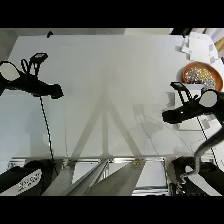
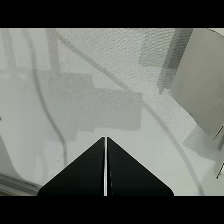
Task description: Fold the box and place the chain.
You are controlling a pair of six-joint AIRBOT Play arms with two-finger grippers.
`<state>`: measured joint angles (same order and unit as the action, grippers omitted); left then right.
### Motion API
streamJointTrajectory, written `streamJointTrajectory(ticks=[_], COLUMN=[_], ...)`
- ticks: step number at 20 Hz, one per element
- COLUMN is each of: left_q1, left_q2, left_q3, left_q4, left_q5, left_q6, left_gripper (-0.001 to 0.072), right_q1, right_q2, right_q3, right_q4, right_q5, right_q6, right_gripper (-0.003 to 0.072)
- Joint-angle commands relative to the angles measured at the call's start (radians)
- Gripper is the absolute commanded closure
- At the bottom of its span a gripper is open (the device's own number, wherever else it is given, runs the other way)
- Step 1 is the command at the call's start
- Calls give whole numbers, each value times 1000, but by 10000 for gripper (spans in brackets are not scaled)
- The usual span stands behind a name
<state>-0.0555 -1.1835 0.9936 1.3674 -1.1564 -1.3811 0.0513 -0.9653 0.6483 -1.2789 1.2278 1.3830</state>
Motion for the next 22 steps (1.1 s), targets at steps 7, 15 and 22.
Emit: streamJointTrajectory(ticks=[7, 15, 22], left_q1=[0, 0, 0], left_q2=[1, 1, 1], left_q3=[0, 0, 0], left_q4=[0, 0, 0], left_q5=[0, 0, 0], left_q6=[0, 0, 0], left_gripper=[73, 73, 73], right_q1=[-153, -504, -639], right_q2=[1, 0, -178], right_q3=[63, 98, 107], right_q4=[-124, -455, -650], right_q5=[-1, -236, -282], right_q6=[68, 43, -2], right_gripper=[458, 191, 197])
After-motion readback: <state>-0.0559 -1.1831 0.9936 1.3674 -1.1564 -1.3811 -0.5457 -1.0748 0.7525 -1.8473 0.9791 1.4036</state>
